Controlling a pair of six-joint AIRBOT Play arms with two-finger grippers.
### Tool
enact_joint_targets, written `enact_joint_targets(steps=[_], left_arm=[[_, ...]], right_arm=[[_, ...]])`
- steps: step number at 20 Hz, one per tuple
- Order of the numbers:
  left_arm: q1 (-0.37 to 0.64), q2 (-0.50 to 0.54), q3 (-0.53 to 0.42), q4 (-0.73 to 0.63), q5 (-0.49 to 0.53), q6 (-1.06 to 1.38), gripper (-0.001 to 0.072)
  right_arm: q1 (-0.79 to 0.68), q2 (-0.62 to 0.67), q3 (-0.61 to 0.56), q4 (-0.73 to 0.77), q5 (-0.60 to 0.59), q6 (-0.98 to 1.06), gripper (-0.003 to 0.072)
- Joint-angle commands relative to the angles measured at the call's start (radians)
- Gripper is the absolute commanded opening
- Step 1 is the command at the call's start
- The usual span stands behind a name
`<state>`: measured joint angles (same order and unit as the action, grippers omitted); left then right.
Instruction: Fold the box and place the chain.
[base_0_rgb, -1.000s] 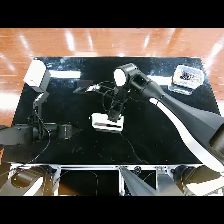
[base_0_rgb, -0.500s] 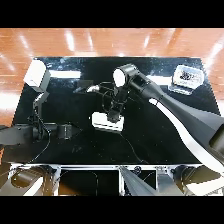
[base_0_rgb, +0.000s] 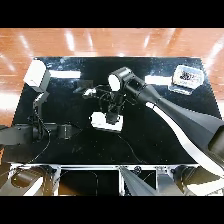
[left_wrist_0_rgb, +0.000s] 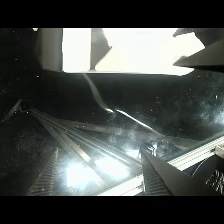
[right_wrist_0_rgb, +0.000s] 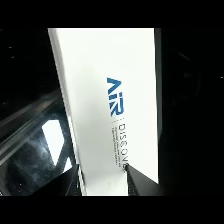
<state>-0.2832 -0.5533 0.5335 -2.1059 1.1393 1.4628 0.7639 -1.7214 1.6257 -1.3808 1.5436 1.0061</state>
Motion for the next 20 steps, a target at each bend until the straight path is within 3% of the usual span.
enact_joint_targets(steps=[1, 20], left_arm=[[0.001, 0.0, 0.0, 0.0, 0.0, 0.0, 0.0619], [0.001, 0.0, 0.0, 0.0, 0.0, 0.0, 0.0619]], right_arm=[[0.007, 0.0, 0.0, -0.058, -0.013, 0.013, 0.0358], [0.005, 0.014, 0.001, -0.069, -0.013, 0.012, 0.0357]])
